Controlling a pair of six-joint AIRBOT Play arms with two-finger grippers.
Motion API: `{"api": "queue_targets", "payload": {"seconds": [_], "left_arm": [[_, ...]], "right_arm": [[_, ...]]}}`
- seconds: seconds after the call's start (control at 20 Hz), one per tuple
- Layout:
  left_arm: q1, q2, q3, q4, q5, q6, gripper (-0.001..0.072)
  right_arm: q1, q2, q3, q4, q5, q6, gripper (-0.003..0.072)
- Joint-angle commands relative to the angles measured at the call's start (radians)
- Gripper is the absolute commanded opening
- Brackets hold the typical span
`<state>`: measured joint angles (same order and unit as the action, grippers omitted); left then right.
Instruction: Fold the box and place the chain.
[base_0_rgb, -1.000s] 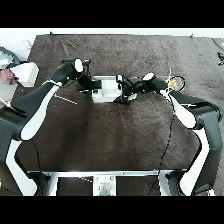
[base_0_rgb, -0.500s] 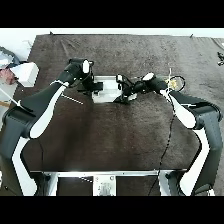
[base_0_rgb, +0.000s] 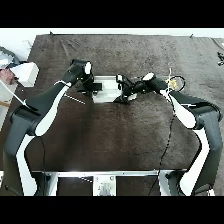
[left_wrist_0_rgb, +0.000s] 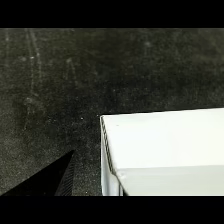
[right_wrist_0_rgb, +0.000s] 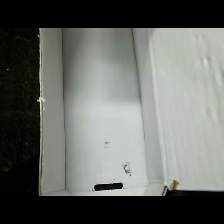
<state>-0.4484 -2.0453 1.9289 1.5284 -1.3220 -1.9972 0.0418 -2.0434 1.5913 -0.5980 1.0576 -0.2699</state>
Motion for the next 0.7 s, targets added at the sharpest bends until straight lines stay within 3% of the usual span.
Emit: {"api": "queue_targets", "payload": {"seconds": [0.0,0.1,0.2,0.45,0.5,0.55,0.65], "left_arm": [[-0.014,-0.005,0.005,0.023,0.003,-0.014,0.0301],[-0.024,-0.005,0.005,0.029,0.005,-0.014,0.03],[-0.026,-0.005,0.005,0.033,0.0,-0.014,0.0221],[-0.029,-0.006,0.005,0.039,-0.022,-0.039,0.022],[-0.029,-0.01,0.005,0.039,-0.027,-0.038,0.0189],[-0.029,-0.014,0.005,0.04,-0.029,-0.038,0.0053],[-0.031,-0.019,0.005,0.039,-0.031,-0.038,0.0013]], "right_arm": [[0.001,0.0,0.0,0.0,0.0,0.0,0.0542],[0.001,0.0,0.0,0.0,0.0,0.0,0.0542],[0.001,0.0,0.0,0.0,0.0,0.0,0.0542],[0.001,0.0,0.0,0.0,0.0,0.0,0.0541],[0.001,0.0,0.0,0.0,0.0,0.0,0.0542],[0.0,0.0,0.0,0.0,0.0,0.0,0.0542],[0.001,0.0,0.0,0.0,0.0,0.0,0.0542]]}}
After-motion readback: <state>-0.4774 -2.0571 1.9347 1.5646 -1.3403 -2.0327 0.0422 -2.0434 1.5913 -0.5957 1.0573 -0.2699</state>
